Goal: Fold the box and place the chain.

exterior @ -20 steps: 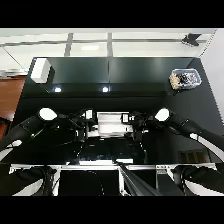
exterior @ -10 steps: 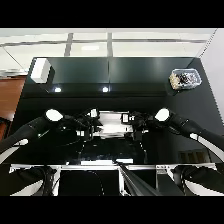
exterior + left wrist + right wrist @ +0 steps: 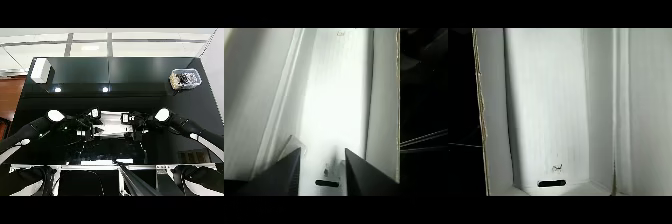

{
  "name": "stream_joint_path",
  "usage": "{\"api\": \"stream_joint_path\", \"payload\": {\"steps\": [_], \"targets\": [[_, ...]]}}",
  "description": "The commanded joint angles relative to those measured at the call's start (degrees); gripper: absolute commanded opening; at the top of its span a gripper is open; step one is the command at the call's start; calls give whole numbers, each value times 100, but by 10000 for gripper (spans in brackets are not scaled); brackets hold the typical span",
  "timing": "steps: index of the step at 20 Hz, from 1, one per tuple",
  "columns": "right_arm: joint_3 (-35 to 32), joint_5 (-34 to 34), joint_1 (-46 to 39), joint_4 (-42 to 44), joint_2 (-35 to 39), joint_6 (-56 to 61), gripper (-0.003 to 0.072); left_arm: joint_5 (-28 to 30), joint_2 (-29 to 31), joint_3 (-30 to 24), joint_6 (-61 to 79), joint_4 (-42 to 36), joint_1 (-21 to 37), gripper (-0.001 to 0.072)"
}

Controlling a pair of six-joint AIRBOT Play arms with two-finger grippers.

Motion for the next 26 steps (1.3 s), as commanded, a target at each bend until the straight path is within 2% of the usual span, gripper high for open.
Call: {"api": "stream_joint_path", "payload": {"steps": [1,2,3,7,9,10,11,13,15,17,20,23,26], "targets": [[-2,2,7,2,2,2,168,-79,92,87,-452,407,87,86],[-2,0,7,2,2,2,167,-212,173,168,-817,715,186,87],[-2,0,7,2,2,2,167,-442,306,293,-1453,1180,345,27],[-2,2,7,2,2,2,168,-1047,1032,640,-5112,3679,1255,25],[-2,2,7,2,2,2,167,-1340,1150,584,-7010,4201,1987,26],[-2,2,7,2,2,2,167,-1615,1088,542,-7672,4201,2385,26],[-2,2,7,2,2,2,167,-1954,979,470,-8030,4019,2806,26],[-2,2,7,2,2,2,167,-2518,654,212,-8070,3023,3545,26],[-2,2,7,2,2,2,167,-2531,247,-44,-7676,1836,3836,25],[-2,2,7,2,2,2,167,-2520,-240,-79,-7600,1587,3670,25],[-2,2,7,2,2,2,168,-2404,-741,-79,-7364,1303,2968,25],[-2,2,7,2,2,2,167,-2398,-907,-72,-6627,367,2347,25],[-2,2,7,2,2,2,167,-2435,-960,63,-6352,219,2059,25]]}}
